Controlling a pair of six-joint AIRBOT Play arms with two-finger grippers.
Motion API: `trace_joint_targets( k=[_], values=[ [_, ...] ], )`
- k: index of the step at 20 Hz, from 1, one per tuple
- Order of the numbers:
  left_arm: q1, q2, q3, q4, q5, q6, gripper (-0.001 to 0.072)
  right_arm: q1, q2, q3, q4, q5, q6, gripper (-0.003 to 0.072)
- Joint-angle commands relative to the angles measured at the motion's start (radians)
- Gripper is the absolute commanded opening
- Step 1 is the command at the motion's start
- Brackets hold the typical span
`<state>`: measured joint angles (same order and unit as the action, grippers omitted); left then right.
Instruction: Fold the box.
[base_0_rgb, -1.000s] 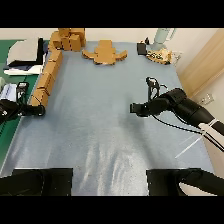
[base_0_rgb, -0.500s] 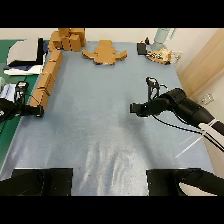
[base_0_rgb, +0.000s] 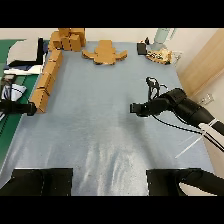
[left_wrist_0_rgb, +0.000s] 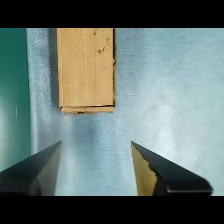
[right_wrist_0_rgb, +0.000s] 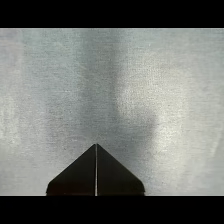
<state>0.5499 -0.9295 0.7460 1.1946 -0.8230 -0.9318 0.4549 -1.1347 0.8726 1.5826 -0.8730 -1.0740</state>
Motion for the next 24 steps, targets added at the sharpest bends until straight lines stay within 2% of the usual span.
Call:
trace_joint_targets(
  k=[1, 2, 4, 5, 9, 12, 17, 24],
  values=[
    [-0.045, 0.108, 0.055, -0.156, -0.169, -0.122, 0.0221, 0.0, 0.0, 0.001, 0.0, 0.0, 0.0, 0.0005],
    [-0.096, 0.12, 0.077, -0.203, -0.185, -0.115, 0.0116, 0.0, 0.0, 0.001, 0.0, 0.0, 0.0, 0.0005],
    [-0.236, 0.109, 0.132, -0.229, -0.183, -0.114, 0.0103, 0.0, 0.0, 0.001, 0.0, 0.0, 0.0, 0.0005],
    [-0.323, 0.087, 0.171, -0.229, -0.185, -0.116, 0.0016, 0.0, 0.0, 0.001, 0.0, 0.0, 0.0, 0.0005],
    [-0.637, -0.085, 0.327, -0.229, -0.17, -0.222, 0.0014, 0.0, 0.0, 0.001, 0.0, 0.0, 0.0, 0.0005],
    [-0.779, -0.228, 0.394, -0.23, -0.156, -0.262, 0.0014, 0.0, 0.0, 0.001, 0.0, 0.0, 0.0, 0.0005],
    [-0.885, -0.366, 0.412, -0.23, -0.095, -0.266, 0.0015, 0.0, 0.0, 0.001, 0.0, 0.0, 0.0, 0.0005],
    [-0.892, -0.391, 0.412, -0.23, -0.093, -0.266, 0.0015, 0.0, 0.0, 0.001, 0.0, 0.0, 0.0, 0.0005]
  ],
)
